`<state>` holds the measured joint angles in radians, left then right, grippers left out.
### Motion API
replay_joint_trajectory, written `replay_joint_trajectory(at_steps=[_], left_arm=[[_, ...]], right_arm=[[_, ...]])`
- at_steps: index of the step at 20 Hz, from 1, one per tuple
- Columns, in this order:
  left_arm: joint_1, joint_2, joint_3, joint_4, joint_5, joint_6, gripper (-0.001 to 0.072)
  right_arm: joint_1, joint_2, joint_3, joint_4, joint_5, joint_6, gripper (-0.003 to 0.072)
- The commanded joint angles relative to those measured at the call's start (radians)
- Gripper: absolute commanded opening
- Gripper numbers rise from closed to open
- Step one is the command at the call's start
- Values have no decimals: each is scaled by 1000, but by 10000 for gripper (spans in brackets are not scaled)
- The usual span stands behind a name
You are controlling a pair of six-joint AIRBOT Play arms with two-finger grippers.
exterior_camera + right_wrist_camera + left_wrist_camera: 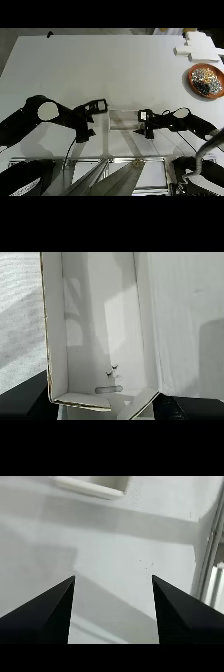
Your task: Fold the box and place the chain.
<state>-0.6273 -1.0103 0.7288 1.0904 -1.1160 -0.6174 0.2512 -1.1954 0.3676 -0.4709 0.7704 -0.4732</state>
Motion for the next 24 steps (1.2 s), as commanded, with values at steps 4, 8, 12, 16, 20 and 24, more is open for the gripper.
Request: replay_joint_trajectory(at_steps=[4, 8, 12, 16, 20, 24], left_arm=[[74, -137, -121, -332, 250, 690, 696], [71, -254, -121, -484, 295, 854, 696], [72, -322, -121, -545, 317, 906, 697], [74, -329, -121, -567, 374, 909, 698], [64, -330, -121, -566, 376, 910, 700], [40, -353, -121, -601, 383, 910, 700]], right_arm=[[0, 1, 0, 0, 0, 0, 319], [0, 1, 0, 0, 0, 0, 319], [0, 1, 0, 0, 0, 1, 319], [0, 1, 0, 0, 0, 1, 319], [0, 1, 0, 0, 0, 0, 319], [0, 1, 0, 0, 0, 0, 319]])
